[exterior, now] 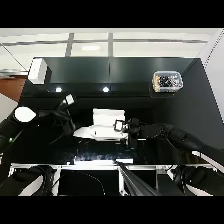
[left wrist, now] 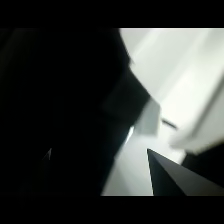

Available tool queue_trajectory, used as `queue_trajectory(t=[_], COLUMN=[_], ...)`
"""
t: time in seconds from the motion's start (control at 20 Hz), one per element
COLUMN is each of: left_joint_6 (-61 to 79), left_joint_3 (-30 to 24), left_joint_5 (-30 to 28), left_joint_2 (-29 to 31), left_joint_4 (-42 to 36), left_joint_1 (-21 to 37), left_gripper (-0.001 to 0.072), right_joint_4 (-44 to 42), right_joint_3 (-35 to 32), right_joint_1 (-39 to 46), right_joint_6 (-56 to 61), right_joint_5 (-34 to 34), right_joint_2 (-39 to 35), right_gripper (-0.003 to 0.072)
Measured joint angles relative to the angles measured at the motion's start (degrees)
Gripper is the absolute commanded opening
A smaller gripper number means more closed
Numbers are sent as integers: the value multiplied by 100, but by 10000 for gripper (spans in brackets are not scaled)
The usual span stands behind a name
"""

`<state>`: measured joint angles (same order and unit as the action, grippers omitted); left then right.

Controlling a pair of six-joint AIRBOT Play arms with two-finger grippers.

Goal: Fold the box and place the chain.

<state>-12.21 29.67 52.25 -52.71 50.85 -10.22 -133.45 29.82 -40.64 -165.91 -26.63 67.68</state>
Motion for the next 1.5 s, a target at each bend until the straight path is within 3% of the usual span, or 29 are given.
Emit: queue_trajectory(t=[0.25, 0.6, 0.65, 0.7, 0.95, 1.0, 1.1, 1.15, 1.45, 1.5], left_joint_6=[1239, 2201, 2267, 2310, 2446, 2452, 2474, 2474, 2479, 2479], left_joint_3=[-546, -761, -765, -774, -778, -778, -778, -778, -778, -778], left_joint_5=[212, -721, -824, -868, -1014, -1029, -1064, -1058, -1005, -999], left_joint_2=[55, -267, -313, -345, -413, -417, -424, -424, -437, -452], left_joint_4=[-57, -704, -758, -785, -1003, -1049, -1158, -1189, -1462, -1574], left_joint_1=[-225, -957, -1025, -1071, -1167, -1174, -1185, -1185, -1187, -1187], left_gripper=[705, 680, 635, 542, 452, 350, 326, 248, 207, 151], right_joint_4=[0, 2, 0, 2, 2, 2, 2, 2, 4, 4], right_joint_3=[0, 0, 0, 0, 0, 0, 0, 0, 0, 0], right_joint_1=[0, -4, -4, -4, -4, -4, -4, -4, -4, -4], right_joint_6=[13, 26, 28, 28, 31, 31, 31, 31, 31, 33], right_joint_5=[-46, -96, -98, -98, -101, -103, -101, -101, -101, -101], right_joint_2=[0, 0, 0, 0, 0, 0, 0, 0, 0, 0], right_gripper=[470, 470, 470, 470, 469, 469, 470, 469, 469, 469])
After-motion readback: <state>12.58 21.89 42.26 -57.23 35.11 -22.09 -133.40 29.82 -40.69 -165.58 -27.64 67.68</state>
